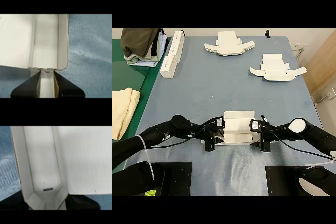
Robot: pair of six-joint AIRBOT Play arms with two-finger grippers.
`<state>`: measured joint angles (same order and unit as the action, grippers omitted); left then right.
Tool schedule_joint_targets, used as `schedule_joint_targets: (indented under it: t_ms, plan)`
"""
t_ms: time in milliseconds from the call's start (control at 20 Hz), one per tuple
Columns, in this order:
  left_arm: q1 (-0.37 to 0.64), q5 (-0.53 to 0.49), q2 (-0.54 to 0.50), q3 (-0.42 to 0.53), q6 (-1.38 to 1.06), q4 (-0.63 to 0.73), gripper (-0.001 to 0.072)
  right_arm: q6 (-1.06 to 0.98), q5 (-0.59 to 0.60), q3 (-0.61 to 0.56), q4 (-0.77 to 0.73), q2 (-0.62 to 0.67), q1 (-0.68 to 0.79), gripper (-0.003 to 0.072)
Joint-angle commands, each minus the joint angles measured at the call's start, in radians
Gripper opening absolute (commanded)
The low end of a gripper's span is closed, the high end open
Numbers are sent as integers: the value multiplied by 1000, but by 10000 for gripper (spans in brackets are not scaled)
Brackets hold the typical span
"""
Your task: Fold the box.
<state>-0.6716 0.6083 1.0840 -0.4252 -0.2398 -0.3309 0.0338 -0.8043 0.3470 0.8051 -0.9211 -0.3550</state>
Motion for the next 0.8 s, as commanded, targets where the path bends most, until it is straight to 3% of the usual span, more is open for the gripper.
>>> schedule_joint_targets:
  t_ms: [0,50,100,400,450,500,550,750]
  plan:
    - [-27,-52,1,-2,-37,65,218,0,-2,1,-1,0,0,546]
    - [-38,-62,1,-2,-47,84,130,0,-2,1,-1,0,0,546]
    - [-48,-64,1,-2,-64,101,110,0,-2,1,-1,0,0,546]
    - [-67,-78,2,-2,-63,115,135,0,-2,1,-1,0,0,546]
    - [-67,-77,8,-2,-63,119,246,0,-2,1,-1,0,0,546]
    - [-68,-77,16,-2,-56,127,496,0,-2,1,-1,0,0,546]
    - [-69,-76,25,-2,-55,130,607,0,-2,1,-1,0,0,546]
    - [-69,-74,33,-2,-55,129,609,0,-2,1,-1,0,0,546]
